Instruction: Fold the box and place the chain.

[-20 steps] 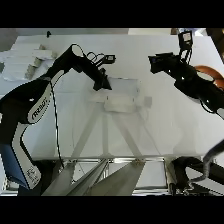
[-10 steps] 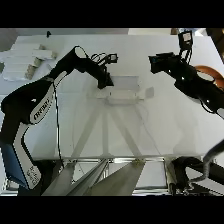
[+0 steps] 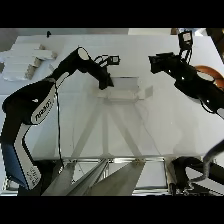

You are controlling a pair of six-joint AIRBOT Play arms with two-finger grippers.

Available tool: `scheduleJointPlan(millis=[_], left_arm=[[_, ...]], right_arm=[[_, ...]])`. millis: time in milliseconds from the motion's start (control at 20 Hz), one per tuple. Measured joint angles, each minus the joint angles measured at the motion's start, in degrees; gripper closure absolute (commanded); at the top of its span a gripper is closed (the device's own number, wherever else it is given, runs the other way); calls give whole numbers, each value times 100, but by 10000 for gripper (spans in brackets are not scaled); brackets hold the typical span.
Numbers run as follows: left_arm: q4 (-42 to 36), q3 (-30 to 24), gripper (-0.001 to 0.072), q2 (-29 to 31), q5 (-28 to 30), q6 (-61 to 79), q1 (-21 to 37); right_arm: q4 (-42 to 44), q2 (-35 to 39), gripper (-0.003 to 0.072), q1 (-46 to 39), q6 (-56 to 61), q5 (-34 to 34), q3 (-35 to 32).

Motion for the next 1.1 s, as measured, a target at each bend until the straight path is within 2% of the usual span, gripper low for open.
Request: scheduleJointPlan(millis=[450,950,1000,1050,1100], left_arm=[[2,0,708,-4,74,-400,0],[221,4,693,-50,-101,-415,-46],[238,4,693,-57,-116,-415,-48],[254,4,693,-59,-122,-415,-48],[271,2,693,-63,-131,-415,-48]], right_arm=[[0,0,294,0,0,0,0],[2,0,283,0,0,17,0],[0,0,229,0,0,26,0],[0,0,74,0,0,42,0],[-7,0,32,0,0,46,0]])
